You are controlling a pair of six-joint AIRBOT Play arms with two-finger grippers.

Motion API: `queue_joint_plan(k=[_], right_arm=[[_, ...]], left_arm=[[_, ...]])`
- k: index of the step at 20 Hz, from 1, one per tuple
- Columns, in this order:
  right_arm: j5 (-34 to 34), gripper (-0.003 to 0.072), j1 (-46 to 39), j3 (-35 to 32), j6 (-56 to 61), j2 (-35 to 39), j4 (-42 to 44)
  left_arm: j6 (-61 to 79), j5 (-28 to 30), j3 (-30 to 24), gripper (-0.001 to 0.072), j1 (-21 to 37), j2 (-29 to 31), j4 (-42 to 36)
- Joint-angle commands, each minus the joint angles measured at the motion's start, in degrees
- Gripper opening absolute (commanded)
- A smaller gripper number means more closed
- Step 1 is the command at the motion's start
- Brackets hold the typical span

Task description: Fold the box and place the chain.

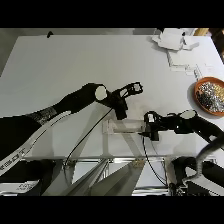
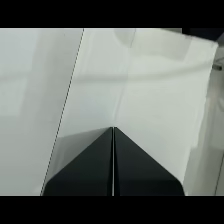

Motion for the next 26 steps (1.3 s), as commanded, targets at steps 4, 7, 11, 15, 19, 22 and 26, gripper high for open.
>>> queue_joint_plan(k=[4,7,11,15,19,22,26], right_arm=[[0.0,0.0381,0.0,0.0,0.0,0.1,0.0],[0.0,0.0381,0.0,0.0,0.0,0.0,0.0],[0.0,0.0381,0.0,0.0,0.0,0.1,0.0],[0.0,0.0381,0.0,0.0,0.0,0.0,0.0],[0.0,0.0381,0.0,0.0,0.0,0.0,0.0],[0.0,0.0381,0.0,0.0,0.0,0.1,0.0],[0.0,0.0381,0.0,0.0,0.0,0.1,0.0]], left_arm=[[-0.2,-17.8,-0.9,0.0002,1.1,9.6,5.8],[-0.2,-22.7,-4.6,0.0002,0.8,12.7,5.7],[0.0,-20.1,-9.7,0.0002,0.8,13.2,5.2],[0.0,-19.2,-13.9,0.0002,1.4,13.3,5.4],[0.2,-19.0,-15.3,0.0012,2.8,13.3,5.9],[5.7,-17.9,-15.6,0.0098,4.2,13.3,5.9],[17.0,-12.3,-18.2,0.0318,5.3,13.3,5.2]])
